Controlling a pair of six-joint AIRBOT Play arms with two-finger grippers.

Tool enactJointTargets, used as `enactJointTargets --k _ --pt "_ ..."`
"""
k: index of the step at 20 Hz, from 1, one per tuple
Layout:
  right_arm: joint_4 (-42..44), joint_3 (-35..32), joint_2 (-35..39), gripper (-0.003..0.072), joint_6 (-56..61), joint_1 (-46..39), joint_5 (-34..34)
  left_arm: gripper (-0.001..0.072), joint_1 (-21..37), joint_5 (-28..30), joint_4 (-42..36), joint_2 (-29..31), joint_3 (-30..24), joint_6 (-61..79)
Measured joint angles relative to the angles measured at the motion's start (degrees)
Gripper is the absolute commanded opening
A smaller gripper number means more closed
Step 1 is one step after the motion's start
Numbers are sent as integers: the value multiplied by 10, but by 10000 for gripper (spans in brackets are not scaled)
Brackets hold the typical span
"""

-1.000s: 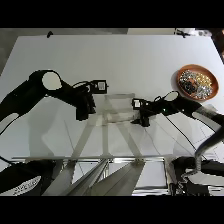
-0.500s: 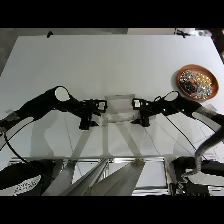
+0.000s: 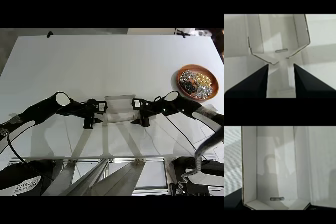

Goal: Fold the box and place the chain.

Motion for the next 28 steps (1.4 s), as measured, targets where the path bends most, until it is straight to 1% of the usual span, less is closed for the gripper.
enactJointTargets --k 4,5,7,13,16,17,18,19,22,23,24,25,28 --pt "0 0 0 534 0 0 0 325 -20 19 -16 -8 -1 5" --pt "0 0 0 534 0 0 0 262 -25 24 -19 -11 -1 6" --pt "0 0 0 534 0 0 0 203 -35 36 -22 -17 -1 6" --pt "1 0 0 534 1 0 -1 202 -58 103 -31 -23 -1 7" --pt "0 0 0 534 0 0 0 191 -67 118 -33 -23 -1 7" --pt "0 0 0 534 0 0 0 114 -70 121 -36 -23 -1 7" --pt "0 0 0 534 0 0 0 16 -74 125 -42 -23 -1 7" --pt "0 0 0 534 0 0 0 3 -78 128 -47 -23 -1 8" --pt "0 0 0 534 0 0 0 15 -90 132 -57 -26 -1 8" --pt "0 0 0 534 -1 0 0 88 -92 133 -59 -28 -1 8" --pt "0 0 0 534 -1 0 0 221 -95 133 -61 -30 -1 7" --pt "-1 0 0 534 -1 0 0 279 -97 133 -64 -33 -1 5" --pt "-1 0 0 534 -1 0 0 277 -99 134 -65 -37 0 3"
